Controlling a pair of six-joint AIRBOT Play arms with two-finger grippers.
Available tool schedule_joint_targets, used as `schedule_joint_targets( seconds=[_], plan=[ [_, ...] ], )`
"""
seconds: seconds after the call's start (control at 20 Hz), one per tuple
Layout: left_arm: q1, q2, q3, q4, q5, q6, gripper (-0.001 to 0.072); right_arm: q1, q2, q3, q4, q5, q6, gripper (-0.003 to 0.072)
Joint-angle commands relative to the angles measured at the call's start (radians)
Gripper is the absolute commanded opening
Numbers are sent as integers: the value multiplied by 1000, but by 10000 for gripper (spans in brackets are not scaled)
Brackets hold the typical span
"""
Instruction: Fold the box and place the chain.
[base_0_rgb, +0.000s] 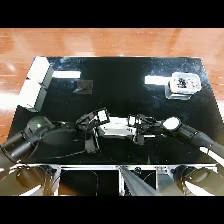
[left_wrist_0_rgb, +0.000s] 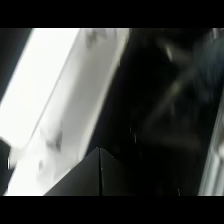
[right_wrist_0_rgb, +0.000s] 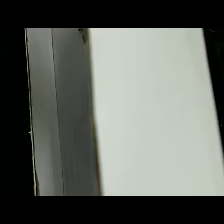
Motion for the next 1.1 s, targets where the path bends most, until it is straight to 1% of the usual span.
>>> schedule_joint_targets(
  seconds=[0.0, 0.1, 0.25, 0.35, 0.45, 0.75, 0.8, 0.9, 1.05],
  plan=[
    [-88, 2, -61, -23, -288, -37, 15, 1, 0, 0, 0, 1, 0, 690],
    [-113, -44, -61, -23, -400, -37, 16, 1, 0, 0, 0, 1, 0, 690],
    [-120, -124, -61, -23, -564, -37, 16, 1, 0, 0, 0, 1, 0, 690],
    [-121, -163, -61, -23, -635, -37, 16, 1, 0, 0, 0, 1, 0, 690],
    [-121, -185, -61, -23, -669, -38, 16, 1, 0, 0, 0, 1, 0, 690],
    [-121, -205, -61, -23, -751, -60, 16, 1, 0, 0, 0, 2, 0, 689],
    [-121, -213, -61, -23, -758, -60, 16, 3, -1, 0, -2, 1, 0, 690],
    [-121, -233, -61, -23, -761, -60, 16, 3, 0, 0, -5, 3, 0, 652],
    [-121, -270, -61, -23, -757, -80, 16, 3, 0, 0, -5, 3, 0, 653]
  ],
)
